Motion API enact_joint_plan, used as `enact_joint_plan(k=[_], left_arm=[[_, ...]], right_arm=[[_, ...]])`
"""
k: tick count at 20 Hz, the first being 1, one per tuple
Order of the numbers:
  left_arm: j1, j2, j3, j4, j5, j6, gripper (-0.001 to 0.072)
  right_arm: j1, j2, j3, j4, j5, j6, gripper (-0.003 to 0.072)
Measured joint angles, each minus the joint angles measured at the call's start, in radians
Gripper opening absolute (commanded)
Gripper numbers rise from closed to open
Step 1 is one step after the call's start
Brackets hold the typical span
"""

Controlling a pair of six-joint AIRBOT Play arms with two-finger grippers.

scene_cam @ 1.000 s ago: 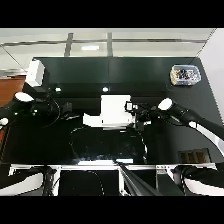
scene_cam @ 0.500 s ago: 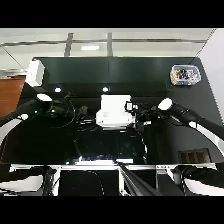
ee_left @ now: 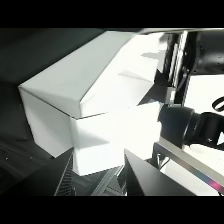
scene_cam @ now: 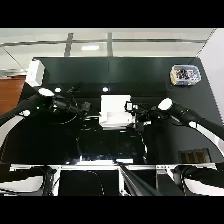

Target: Fold the box and place the chain.

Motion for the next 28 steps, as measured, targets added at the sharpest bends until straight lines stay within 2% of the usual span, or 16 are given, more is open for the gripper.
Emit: enact_joint_plan(k=[1, 5, 10, 13, 14, 15, 24, 28], left_arm=[[-0.014, 0.0, 0.014, 0.027, 0.003, -0.025, 0.0415], [-0.081, 0.0, 0.084, 0.179, 0.023, -0.177, 0.0415], [-0.2, 0.0, 0.171, 0.367, 0.104, -0.406, 0.0414], [-0.274, 0.0, 0.217, 0.49, 0.132, -0.551, 0.0398], [-0.296, 0.0, 0.23, 0.535, 0.138, -0.602, 0.0342], [-0.317, 0.0, 0.243, 0.579, 0.143, -0.652, 0.0332], [-0.463, -0.007, 0.274, 0.903, 0.147, -1.043, 0.0332], [-0.5, -0.034, 0.304, 0.977, 0.121, -1.148, 0.0329]], right_arm=[[0.0, 0.0, 0.0, 0.0, 0.0, 0.0, 0.0224], [0.0, 0.0, 0.0, 0.0, 0.0, 0.0, 0.0225], [0.0, 0.0, 0.0, 0.0, 0.0, 0.0, 0.0224], [0.0, 0.0, 0.0, 0.0, 0.0, 0.0, 0.0224], [0.0, 0.0, 0.0, 0.0, 0.0, 0.0, 0.0224], [0.0, 0.0, 0.0, 0.0, 0.0, 0.0, 0.0224], [0.0, 0.0, 0.0, 0.0, 0.0, 0.0, 0.0224], [0.0, 0.0, 0.0, 0.0, 0.0, 0.0, 0.0224]])
